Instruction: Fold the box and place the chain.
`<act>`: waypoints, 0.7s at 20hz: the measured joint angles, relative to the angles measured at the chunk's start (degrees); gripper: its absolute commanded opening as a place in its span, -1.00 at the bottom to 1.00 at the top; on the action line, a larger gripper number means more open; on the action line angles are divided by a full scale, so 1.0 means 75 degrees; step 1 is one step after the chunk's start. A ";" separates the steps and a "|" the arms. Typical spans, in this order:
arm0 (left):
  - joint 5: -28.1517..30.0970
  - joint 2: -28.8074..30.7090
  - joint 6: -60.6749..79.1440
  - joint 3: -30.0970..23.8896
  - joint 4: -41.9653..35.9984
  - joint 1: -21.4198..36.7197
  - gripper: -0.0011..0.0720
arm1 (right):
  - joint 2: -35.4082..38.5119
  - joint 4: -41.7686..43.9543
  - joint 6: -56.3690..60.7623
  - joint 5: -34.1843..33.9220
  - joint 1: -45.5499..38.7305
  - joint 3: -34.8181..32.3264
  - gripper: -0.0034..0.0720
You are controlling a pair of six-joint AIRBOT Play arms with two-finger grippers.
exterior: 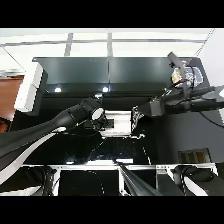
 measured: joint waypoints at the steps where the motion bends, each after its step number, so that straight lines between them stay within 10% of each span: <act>1: 0.0000 0.0000 0.0000 0.0000 0.0000 0.0000 -0.89 | -0.0017 0.0073 -0.0038 -0.0213 0.0117 -0.0131 -0.89; 14: 0.0009 0.0000 0.0000 0.0000 0.0003 0.0000 -0.89 | -0.0064 0.0388 -0.0125 -0.0764 0.0449 0.0504 -0.87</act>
